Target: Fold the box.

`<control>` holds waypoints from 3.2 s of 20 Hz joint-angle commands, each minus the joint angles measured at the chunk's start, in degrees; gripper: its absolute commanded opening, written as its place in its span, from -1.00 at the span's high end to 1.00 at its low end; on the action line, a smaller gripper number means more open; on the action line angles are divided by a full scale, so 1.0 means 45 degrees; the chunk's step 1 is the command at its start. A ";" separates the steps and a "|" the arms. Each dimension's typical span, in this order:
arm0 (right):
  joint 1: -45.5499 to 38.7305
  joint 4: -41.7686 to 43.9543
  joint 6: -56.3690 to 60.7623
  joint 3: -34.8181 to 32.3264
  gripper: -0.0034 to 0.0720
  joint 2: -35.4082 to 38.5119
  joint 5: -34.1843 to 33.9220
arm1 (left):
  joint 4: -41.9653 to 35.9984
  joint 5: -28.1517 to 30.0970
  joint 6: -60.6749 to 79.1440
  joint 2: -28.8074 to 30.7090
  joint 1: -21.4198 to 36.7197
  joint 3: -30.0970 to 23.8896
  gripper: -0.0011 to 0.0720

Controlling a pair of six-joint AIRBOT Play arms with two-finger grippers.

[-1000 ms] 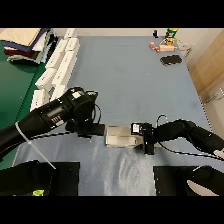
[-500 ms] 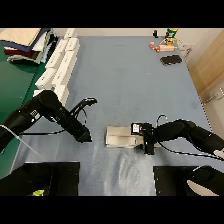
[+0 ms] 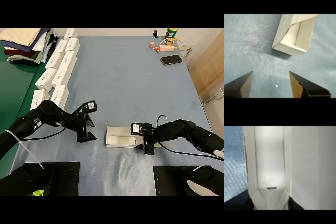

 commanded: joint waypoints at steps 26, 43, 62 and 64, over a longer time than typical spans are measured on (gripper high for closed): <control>0.0005 -0.0034 0.0000 0.0000 -0.31 0.0005 0.0000 | -0.2798 0.2424 0.5294 -0.1821 -0.2880 -0.0656 -0.93; 0.0005 -0.0034 0.0000 0.0000 -0.31 0.0005 0.0005 | -0.3347 0.3735 0.4415 -0.1957 -0.3706 -0.0685 -0.93; 0.0005 -0.0034 0.0000 0.0000 -0.31 0.0005 0.0000 | -0.3327 0.3745 0.4439 -0.1957 -0.4012 -0.1049 -0.15; 0.0005 -0.0034 0.0000 0.0000 -0.31 0.0005 0.0005 | -0.3327 0.3740 0.4439 -0.1957 -0.4012 -0.1049 -0.15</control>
